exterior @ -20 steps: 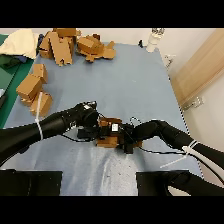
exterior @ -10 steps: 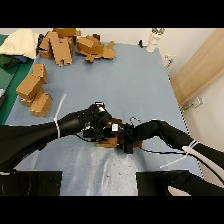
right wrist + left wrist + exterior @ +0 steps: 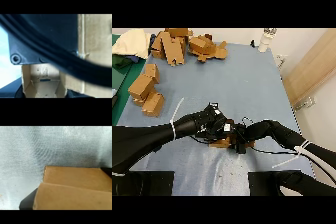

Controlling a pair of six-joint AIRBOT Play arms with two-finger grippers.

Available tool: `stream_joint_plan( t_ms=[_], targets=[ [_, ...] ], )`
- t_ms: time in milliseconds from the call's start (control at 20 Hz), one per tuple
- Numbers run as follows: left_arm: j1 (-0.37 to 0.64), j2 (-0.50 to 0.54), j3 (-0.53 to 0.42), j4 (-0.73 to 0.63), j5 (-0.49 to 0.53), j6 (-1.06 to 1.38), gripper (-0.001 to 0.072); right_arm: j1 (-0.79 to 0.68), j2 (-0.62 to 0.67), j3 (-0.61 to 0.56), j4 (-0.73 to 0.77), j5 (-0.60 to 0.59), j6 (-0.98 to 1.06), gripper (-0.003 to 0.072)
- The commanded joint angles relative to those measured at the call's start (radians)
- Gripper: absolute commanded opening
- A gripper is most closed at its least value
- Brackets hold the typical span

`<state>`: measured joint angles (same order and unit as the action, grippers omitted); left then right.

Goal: Fold the box.

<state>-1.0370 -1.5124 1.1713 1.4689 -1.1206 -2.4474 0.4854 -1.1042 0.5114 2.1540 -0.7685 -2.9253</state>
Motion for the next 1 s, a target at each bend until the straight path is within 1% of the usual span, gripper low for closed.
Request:
stream_joint_plan(
  t_ms=[0, 200, 300, 350, 800, 850, 900, 950],
  targets=[
    [-0.005, -0.001, 0.002, -0.011, 0.021, 0.001, 0.0012, 0.000, 0.000, 0.000, 0.001, 0.000, 0.000, 0.0509],
    [-0.005, 0.002, 0.002, -0.018, 0.016, 0.001, 0.0016, 0.000, 0.000, 0.000, 0.000, 0.000, 0.000, 0.0509],
    [-0.004, 0.006, 0.004, -0.017, 0.019, -0.004, 0.0346, 0.000, 0.000, 0.000, 0.000, 0.000, 0.000, 0.0509],
    [-0.004, 0.008, 0.004, -0.016, 0.020, -0.005, 0.0361, 0.000, 0.000, 0.000, 0.000, 0.000, 0.000, 0.0509],
    [-0.003, 0.013, 0.004, -0.006, 0.002, -0.003, 0.0363, 0.000, 0.000, 0.000, 0.000, 0.000, 0.000, 0.0509],
    [-0.002, 0.016, 0.004, -0.005, 0.002, -0.003, 0.0392, 0.000, 0.000, 0.000, 0.000, 0.000, 0.000, 0.0510],
    [0.001, 0.019, 0.004, -0.003, 0.002, -0.004, 0.0494, 0.000, 0.000, 0.000, 0.000, 0.000, 0.000, 0.0509],
    [0.004, 0.024, 0.004, -0.002, 0.002, -0.004, 0.0500, 0.000, 0.000, 0.000, 0.000, 0.000, 0.000, 0.0509]
  ],
)
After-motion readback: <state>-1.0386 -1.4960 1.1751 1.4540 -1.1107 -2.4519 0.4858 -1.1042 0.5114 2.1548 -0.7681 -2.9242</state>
